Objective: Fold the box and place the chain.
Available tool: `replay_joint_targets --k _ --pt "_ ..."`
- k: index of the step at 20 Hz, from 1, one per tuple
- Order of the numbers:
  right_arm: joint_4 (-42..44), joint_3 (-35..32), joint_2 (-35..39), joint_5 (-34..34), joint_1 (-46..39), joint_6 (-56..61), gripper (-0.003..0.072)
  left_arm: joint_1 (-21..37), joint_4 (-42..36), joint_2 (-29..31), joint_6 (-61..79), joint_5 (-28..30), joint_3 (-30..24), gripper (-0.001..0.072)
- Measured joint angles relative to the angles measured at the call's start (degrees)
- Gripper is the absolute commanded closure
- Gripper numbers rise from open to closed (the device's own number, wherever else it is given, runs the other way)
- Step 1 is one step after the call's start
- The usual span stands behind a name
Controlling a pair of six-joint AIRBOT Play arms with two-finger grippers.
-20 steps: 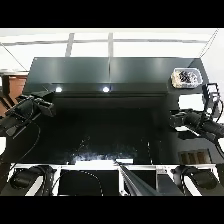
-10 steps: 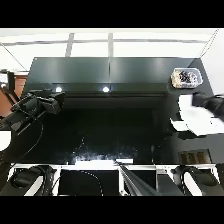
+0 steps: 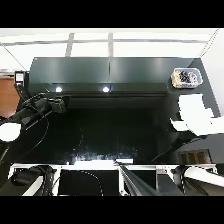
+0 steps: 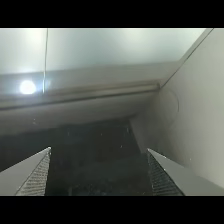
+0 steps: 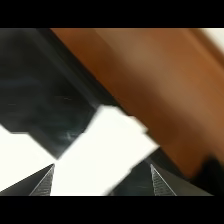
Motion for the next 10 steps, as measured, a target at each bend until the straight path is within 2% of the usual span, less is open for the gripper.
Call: replay_joint_targets --k 2,5,8,10 --pt "3.0 5.6 -6.0 5.7 -4.7 -3.3 -0.0034 0.0 0.0 -0.9 0.2 0.0 0.0 0.0001" --pt "12.9 11.9 -13.5 13.0 -9.9 -10.5 -0.0034 0.0 0.0 -1.5 0.2 0.1 0.0 0.0001" --pt "21.7 16.5 -19.5 18.1 -11.9 -16.7 -0.0034 0.0 0.0 -1.7 0.2 0.2 0.0 0.0001" --pt "24.6 19.0 -22.8 20.2 -11.9 -19.4 -0.0023 0.0 -0.1 -1.8 0.2 0.2 0.0 0.0001"
